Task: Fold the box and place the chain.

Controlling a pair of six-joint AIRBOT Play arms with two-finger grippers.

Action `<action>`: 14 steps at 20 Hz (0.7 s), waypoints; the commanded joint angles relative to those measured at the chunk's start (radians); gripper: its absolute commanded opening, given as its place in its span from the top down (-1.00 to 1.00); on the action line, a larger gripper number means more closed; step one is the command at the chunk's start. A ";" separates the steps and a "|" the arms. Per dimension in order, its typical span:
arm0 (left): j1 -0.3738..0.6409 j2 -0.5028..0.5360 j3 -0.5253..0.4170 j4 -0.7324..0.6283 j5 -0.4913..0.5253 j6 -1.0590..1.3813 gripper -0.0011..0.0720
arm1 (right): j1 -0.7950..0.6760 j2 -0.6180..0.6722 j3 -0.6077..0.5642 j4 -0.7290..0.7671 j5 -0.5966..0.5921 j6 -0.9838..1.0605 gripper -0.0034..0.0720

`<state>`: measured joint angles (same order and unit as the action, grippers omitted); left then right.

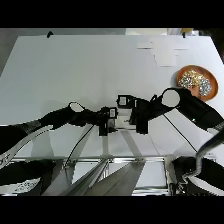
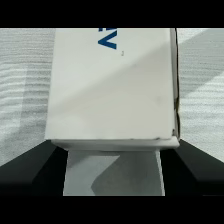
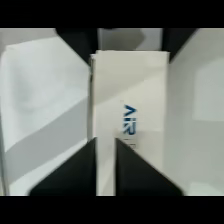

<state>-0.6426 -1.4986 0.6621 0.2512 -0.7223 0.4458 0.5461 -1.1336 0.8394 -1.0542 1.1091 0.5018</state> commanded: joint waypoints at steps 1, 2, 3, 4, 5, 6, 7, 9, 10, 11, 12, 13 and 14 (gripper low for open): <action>0.000 0.001 0.000 0.000 0.000 -0.001 0.41 | 0.001 0.025 -0.002 0.008 0.000 -0.002 0.86; 0.000 0.001 0.000 0.000 0.000 -0.001 0.41 | 0.001 0.025 -0.006 0.007 -0.006 -0.002 0.86; 0.000 0.001 0.000 0.000 0.000 -0.001 0.41 | 0.001 0.025 -0.010 0.006 -0.013 -0.002 0.86; 0.000 0.001 0.000 0.000 0.000 -0.001 0.41 | 0.001 0.025 -0.015 0.006 -0.025 -0.002 0.86; 0.000 0.001 0.000 0.000 0.000 -0.001 0.41 | 0.001 0.025 -0.022 0.006 -0.037 -0.002 0.86; 0.000 0.001 0.000 0.000 0.000 -0.001 0.41 | 0.001 0.024 -0.030 0.005 -0.047 -0.002 0.86; 0.000 0.001 0.000 0.000 0.000 -0.001 0.41 | 0.001 0.023 -0.037 0.005 -0.052 -0.002 0.86; 0.000 0.001 0.000 0.000 0.000 -0.001 0.41 | 0.001 0.015 -0.048 0.005 -0.057 -0.002 0.86; 0.000 0.001 0.000 0.000 0.000 -0.001 0.41 | 0.001 0.011 -0.053 0.005 -0.059 -0.002 0.86; 0.000 0.001 0.000 0.000 0.000 -0.001 0.41 | 0.001 0.003 -0.058 0.005 -0.058 -0.001 0.86; 0.000 0.001 0.000 0.000 0.000 -0.001 0.41 | 0.001 -0.005 -0.061 0.006 -0.058 -0.001 0.86; 0.000 0.001 0.000 0.000 0.000 -0.001 0.41 | 0.001 -0.014 -0.061 0.007 -0.052 -0.001 0.86; 0.000 0.001 0.000 0.000 0.000 -0.001 0.41 | 0.001 -0.021 -0.061 0.008 -0.048 -0.001 0.86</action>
